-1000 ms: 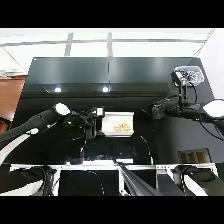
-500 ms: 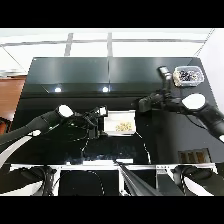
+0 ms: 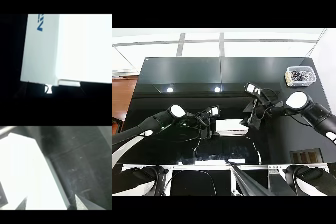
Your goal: Fold the box and place the chain.
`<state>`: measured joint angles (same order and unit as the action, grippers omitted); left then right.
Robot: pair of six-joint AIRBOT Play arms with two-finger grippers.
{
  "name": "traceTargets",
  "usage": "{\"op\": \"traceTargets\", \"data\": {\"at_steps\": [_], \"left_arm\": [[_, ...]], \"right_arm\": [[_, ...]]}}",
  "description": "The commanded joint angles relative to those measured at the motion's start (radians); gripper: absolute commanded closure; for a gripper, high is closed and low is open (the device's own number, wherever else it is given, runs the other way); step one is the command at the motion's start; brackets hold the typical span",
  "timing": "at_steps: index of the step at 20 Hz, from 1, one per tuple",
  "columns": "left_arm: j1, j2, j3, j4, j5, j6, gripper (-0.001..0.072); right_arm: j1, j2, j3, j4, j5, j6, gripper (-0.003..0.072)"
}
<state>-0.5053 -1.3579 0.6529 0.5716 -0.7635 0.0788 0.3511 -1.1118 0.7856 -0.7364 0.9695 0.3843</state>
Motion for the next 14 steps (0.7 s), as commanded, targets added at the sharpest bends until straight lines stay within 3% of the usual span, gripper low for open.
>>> {"op": "traceTargets", "data": {"at_steps": [1, 10, 11, 14], "left_arm": [[-0.001, 0.0, 0.0, 0.001, 0.001, 0.0, 0.0304], [-0.001, 0.0, 0.0, 0.001, -0.003, 0.0, 0.0304], [-0.001, 0.0, 0.0, 0.001, -0.003, 0.0, 0.0304], [-0.001, 0.0, 0.0, 0.0, -0.003, 0.0, 0.0304]], "right_arm": [[0.006, -0.012, 0.005, 0.006, 0.039, -0.126, -0.0023], [0.031, -0.078, 0.005, 0.0, 0.036, -0.171, -0.0022], [0.033, -0.078, 0.005, 0.003, 0.03, -0.175, 0.0025], [0.034, -0.078, 0.005, 0.002, 0.039, -0.175, 0.0026]]}}
